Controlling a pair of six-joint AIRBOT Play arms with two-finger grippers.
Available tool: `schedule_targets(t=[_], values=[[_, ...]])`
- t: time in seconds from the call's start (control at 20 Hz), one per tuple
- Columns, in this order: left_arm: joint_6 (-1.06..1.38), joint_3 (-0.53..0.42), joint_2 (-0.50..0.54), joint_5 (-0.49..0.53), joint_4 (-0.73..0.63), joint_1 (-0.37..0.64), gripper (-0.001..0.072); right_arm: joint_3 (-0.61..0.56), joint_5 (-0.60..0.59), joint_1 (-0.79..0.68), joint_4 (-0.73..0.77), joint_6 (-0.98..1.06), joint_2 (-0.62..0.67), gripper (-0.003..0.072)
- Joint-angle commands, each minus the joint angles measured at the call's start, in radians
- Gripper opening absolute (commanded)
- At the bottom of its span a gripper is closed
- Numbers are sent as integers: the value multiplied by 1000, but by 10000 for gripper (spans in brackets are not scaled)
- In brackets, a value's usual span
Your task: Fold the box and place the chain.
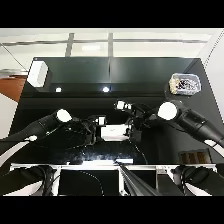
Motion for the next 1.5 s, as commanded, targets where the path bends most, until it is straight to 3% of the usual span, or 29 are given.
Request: schedule_targets(t=[0.0, 0.05, 0.1, 0.2, 0.35, 0.5, 0.75, 1.45], values=[[0, 0, -1, 0, 0, 0, 391, 15, 94, -64, -2, 175, 50, 475], [0, 0, -1, 0, 0, 0, 391, 15, 130, -98, -2, 247, 53, 302], [0, 0, -1, 0, 0, 0, 391, 5, 149, -135, 11, 299, 53, 19], [0, 0, -1, 0, 0, 0, 391, -51, 98, -189, 143, 338, 52, 45], [0, 0, -1, 0, 0, 0, 391, -136, 31, -216, 499, 336, 26, 45], [0, 0, -1, 0, 0, 0, 391, -146, 26, -187, 626, 336, -49, 46], [0, 0, -1, 0, 0, 0, 391, -147, 17, -179, 630, 351, -149, 46], [0, 0, -1, 0, 0, 0, 392, -150, -94, -107, 528, 422, -182, 46]])
